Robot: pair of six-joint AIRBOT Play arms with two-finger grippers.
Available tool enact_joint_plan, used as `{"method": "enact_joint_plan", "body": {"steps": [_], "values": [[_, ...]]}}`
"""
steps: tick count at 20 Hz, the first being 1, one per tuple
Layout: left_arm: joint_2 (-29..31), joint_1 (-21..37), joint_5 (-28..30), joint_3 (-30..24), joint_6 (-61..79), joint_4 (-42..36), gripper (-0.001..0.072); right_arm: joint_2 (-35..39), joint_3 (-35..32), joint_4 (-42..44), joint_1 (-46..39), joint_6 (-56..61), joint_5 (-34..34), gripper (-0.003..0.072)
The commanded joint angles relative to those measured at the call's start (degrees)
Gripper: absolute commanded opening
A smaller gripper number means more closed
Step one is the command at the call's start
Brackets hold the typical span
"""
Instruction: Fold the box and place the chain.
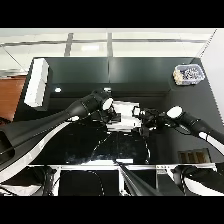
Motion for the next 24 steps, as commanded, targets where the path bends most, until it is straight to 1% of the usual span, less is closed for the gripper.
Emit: {"method": "enact_joint_plan", "body": {"steps": [1, 2, 5, 8, 10, 12, 15, 16, 17, 18, 19, 20, 21, 24], "values": [[-0.04, 0.02, -0.31, 0.04, -0.07, -0.46, 0.0022, 0.02, 0.04, 0.2, 0.0, 0.2, 1.27, 0.0682], [-0.04, 0.02, -0.35, 0.04, -0.09, -0.46, 0.0021, 0.33, 0.04, 0.13, 0.0, 0.98, 1.42, 0.0693], [-0.04, 0.04, -0.48, 0.04, -0.09, -0.44, 0.0021, 3.48, 0.07, -1.27, -0.33, 1.53, 1.88, 0.0692], [-0.04, 0.04, -0.48, 0.04, -0.09, -0.44, 0.0022, 6.8, 0.07, -11.8, -1.05, 3.85, 2.47, 0.0692], [-0.04, 0.04, -0.48, 0.04, -0.09, -0.44, 0.0022, 7.37, 0.04, -15.37, -1.33, 5.49, 4.0, 0.0691], [-0.04, 0.04, -0.48, 0.04, -0.09, -0.44, 0.0022, 7.37, 0.04, -15.56, -1.31, 5.46, 3.91, 0.0691], [-0.04, 0.04, -0.46, 0.04, -0.07, -0.46, 0.0022, 7.34, 0.04, -13.07, -1.31, 5.11, 1.09, 0.0689], [-0.04, 0.04, -0.46, 0.04, -0.07, -0.44, 0.0022, 7.37, 0.04, -12.44, -1.31, 4.46, 0.9, 0.0585], [-0.04, 0.04, -0.48, 0.04, -0.04, -0.44, 0.0022, 7.34, 0.04, -12.15, -1.31, 3.48, 1.01, 0.0442], [-0.04, 0.04, -0.46, 0.04, -0.04, -0.44, 0.0022, 7.34, 0.04, -11.98, -1.31, 3.13, 1.01, 0.0357], [-0.04, 0.04, -0.46, 0.04, -0.04, -0.44, 0.0022, 7.34, 0.04, -11.54, -1.31, 2.99, 1.27, 0.0237], [-0.04, 0.04, -0.46, 0.04, -0.04, -0.44, 0.0022, 7.34, 0.04, -11.43, -1.31, 2.97, 1.86, 0.0157], [-0.04, 0.04, -0.46, 0.04, -0.04, -0.44, 0.0022, 7.34, 0.04, -11.13, -1.31, 2.99, 2.62, 0.0092], [-0.04, 0.04, -0.44, 0.04, -0.04, -0.44, 0.0022, 7.32, 0.04, -7.58, -1.31, 2.99, 4.44, 0.0083]]}}
